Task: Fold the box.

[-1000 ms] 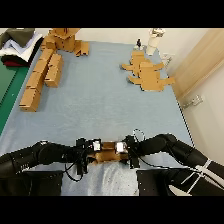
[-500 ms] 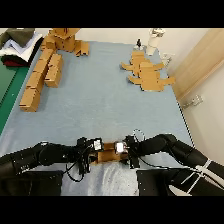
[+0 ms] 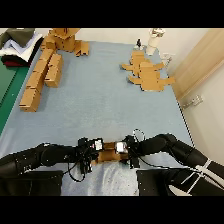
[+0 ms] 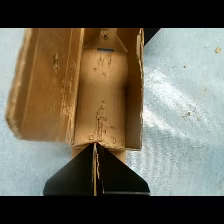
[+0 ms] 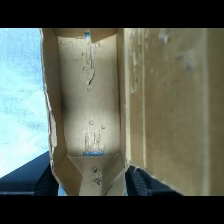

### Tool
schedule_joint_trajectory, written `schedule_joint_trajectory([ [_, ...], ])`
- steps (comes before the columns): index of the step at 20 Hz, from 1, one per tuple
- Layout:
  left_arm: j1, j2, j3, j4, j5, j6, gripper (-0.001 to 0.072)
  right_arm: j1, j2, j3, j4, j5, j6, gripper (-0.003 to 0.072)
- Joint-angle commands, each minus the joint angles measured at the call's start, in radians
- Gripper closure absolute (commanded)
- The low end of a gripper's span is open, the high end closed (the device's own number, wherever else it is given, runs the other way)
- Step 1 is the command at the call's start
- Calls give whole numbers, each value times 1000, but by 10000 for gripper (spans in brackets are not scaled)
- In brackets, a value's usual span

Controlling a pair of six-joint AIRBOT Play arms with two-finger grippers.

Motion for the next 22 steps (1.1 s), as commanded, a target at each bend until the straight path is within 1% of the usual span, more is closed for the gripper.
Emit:
schedule_joint_trajectory([
  [1,-18,-13,0,-29,40,0,669,0,0,1,0,0,0,202],
  [3,-47,-14,0,-30,80,0,667,0,0,1,0,0,0,202],
  [6,-55,-19,0,-33,86,0,664,0,0,1,0,0,0,202],
  [7,-55,-23,0,-33,86,0,625,0,0,1,0,0,0,202],
  [8,-55,-26,0,-34,86,0,455,0,0,1,0,0,0,202],
  [9,-55,-27,0,-41,85,-1,347,0,0,1,0,0,0,202],
  [17,-55,-27,0,-40,82,0,346,0,0,1,0,0,0,202],
  [19,-55,-27,0,-40,82,0,169,0,0,1,0,0,0,202],
  [22,-55,-26,0,-40,82,0,173,0,0,1,0,0,0,202],
])
